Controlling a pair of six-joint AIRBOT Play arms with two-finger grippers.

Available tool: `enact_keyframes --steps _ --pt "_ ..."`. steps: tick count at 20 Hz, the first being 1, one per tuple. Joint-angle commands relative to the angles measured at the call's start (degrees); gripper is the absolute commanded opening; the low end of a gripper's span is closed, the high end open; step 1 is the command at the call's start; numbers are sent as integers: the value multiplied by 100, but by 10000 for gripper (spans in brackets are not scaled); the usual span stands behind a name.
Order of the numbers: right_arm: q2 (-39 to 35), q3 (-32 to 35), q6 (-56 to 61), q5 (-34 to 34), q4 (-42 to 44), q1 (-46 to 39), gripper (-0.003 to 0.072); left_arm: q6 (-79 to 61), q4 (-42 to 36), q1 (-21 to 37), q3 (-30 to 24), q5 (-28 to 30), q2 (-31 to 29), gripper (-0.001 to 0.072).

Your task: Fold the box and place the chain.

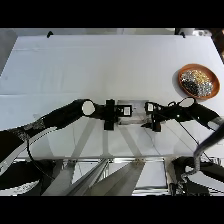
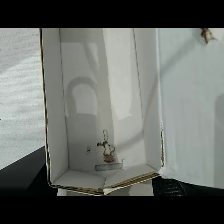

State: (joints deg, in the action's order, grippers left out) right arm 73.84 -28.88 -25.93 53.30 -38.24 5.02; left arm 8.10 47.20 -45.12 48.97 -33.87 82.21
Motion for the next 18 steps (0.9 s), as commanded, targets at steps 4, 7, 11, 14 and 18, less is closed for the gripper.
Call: enact_keyframes --steps 4,7,11,14,18 --pt "-4 -4 -2 7 2 -2 401 -20 -48 -151 0 74 173 156" --pt "-4 -4 -2 7 2 -2 401 -20 -48 -212 0 109 229 322" --pt "-4 -4 -2 4 2 -2 401 -20 -22 -212 0 173 229 436" --pt "-4 -4 -2 7 2 -2 401 -7 -22 -212 2 197 221 492" --pt "-4 -4 -2 4 2 -2 401 831 258 -197 2 68 33 8"
